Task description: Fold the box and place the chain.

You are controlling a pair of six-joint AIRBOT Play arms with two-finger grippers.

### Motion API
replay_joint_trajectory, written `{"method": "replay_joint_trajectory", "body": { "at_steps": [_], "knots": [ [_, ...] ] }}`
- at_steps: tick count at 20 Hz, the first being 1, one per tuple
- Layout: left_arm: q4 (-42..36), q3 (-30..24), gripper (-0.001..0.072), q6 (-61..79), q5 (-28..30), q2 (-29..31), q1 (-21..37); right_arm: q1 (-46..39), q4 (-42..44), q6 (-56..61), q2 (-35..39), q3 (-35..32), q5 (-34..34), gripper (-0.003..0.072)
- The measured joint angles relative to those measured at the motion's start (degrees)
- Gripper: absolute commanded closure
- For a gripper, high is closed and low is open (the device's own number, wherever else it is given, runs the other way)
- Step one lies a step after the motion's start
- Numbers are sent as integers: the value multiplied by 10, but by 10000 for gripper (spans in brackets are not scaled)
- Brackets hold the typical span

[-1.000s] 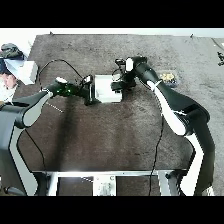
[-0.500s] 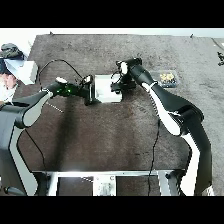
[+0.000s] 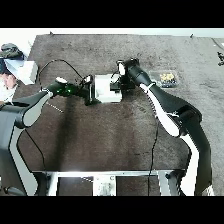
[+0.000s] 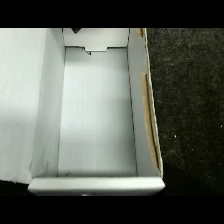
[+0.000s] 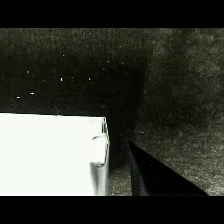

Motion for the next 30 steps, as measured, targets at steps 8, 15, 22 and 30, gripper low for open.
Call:
{"method": "replay_joint_trajectory", "body": {
  "at_steps": [8, 15, 22, 30],
  "knots": [
    [0, 0, 220, 0, 0, 0, 0, 10, -14, 16, -3, -6, -1, 375],
    [0, 0, 220, 0, 0, 0, 0, 12, -17, 20, -9, -14, -2, 617],
    [0, 0, 220, 0, 0, 0, 0, 12, -24, 26, -9, -15, -6, 658],
    [0, 0, 220, 0, 0, 0, 0, 13, -31, 29, -2, -15, -7, 246]
  ]
}}
